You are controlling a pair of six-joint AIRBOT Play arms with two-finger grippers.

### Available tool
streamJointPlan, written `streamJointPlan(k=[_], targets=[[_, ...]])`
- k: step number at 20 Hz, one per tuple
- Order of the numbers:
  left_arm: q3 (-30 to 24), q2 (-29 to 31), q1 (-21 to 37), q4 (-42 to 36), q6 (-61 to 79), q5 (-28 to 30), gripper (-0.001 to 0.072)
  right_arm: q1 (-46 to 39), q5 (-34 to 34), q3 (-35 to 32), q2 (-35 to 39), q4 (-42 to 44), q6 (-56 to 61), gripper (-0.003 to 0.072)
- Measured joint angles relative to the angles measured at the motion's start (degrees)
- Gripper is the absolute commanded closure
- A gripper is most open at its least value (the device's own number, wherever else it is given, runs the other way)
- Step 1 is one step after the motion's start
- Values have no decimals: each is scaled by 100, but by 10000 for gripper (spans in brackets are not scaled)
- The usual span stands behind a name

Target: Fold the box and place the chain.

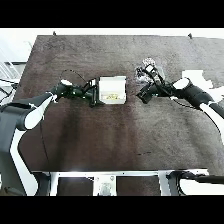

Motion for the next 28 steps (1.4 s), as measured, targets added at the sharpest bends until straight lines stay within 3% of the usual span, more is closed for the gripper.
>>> streamJointPlan(k=[8,9,20,21,22,23,25,28], targets=[[0,0,0,0,0,4,85,-79,592,424,-1067,981,-2369,285],[0,0,0,0,2,7,85,-46,643,505,-1161,1012,-2509,311],[0,2,7,2,0,9,85,315,640,1051,-1753,975,-3042,335],[0,2,7,2,0,11,86,337,610,1088,-1786,960,-3053,350],[0,2,7,2,0,11,86,356,577,1128,-1823,946,-3053,425],[0,2,7,2,0,13,86,374,533,1161,-1853,944,-3053,435],[0,2,4,2,0,17,85,385,396,1217,-1895,970,-3053,619],[0,2,2,0,0,15,86,378,337,1250,-1882,933,-2988,675]])
